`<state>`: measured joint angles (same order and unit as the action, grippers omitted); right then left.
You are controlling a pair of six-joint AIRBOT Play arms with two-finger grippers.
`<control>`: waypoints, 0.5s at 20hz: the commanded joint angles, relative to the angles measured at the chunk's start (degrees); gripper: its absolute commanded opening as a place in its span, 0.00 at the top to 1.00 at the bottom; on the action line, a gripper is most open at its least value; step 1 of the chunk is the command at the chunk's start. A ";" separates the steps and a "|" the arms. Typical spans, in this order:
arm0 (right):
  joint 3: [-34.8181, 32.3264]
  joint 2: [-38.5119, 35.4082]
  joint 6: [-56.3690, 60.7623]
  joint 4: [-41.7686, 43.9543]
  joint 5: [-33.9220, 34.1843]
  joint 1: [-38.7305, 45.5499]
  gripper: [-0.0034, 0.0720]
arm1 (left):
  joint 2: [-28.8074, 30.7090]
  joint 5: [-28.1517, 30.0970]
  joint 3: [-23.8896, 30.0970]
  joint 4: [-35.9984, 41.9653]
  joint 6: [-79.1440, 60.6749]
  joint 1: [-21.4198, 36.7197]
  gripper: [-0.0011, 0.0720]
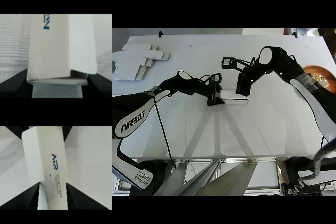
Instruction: Fold the box and place the chain.
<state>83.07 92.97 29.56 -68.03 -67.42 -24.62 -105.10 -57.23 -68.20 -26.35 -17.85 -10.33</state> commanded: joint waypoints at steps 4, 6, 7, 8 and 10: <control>-1.46 -0.35 0.50 -3.96 5.40 -1.62 0.55 | 0.04 0.00 -0.02 -0.07 -0.13 -0.02 0.52; -1.46 -0.35 0.63 -3.93 5.25 -1.62 0.58 | 0.04 0.00 -0.02 -0.04 -0.13 -0.02 0.52; -1.49 -0.35 0.63 -3.89 4.92 -1.62 0.58 | 0.04 0.00 -0.02 -0.04 -0.13 -0.02 0.52; -1.60 -0.35 0.63 -3.74 4.59 -1.62 0.58 | 0.04 0.00 -0.02 -0.07 -0.13 -0.02 0.52; -2.16 -0.33 0.66 -3.52 3.76 -1.64 0.58 | 0.04 0.00 -0.02 -0.04 -0.13 -0.02 0.52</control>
<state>81.38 92.66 30.02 -71.59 -62.92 -26.17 -105.10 -57.23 -68.20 -26.39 -17.96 -10.33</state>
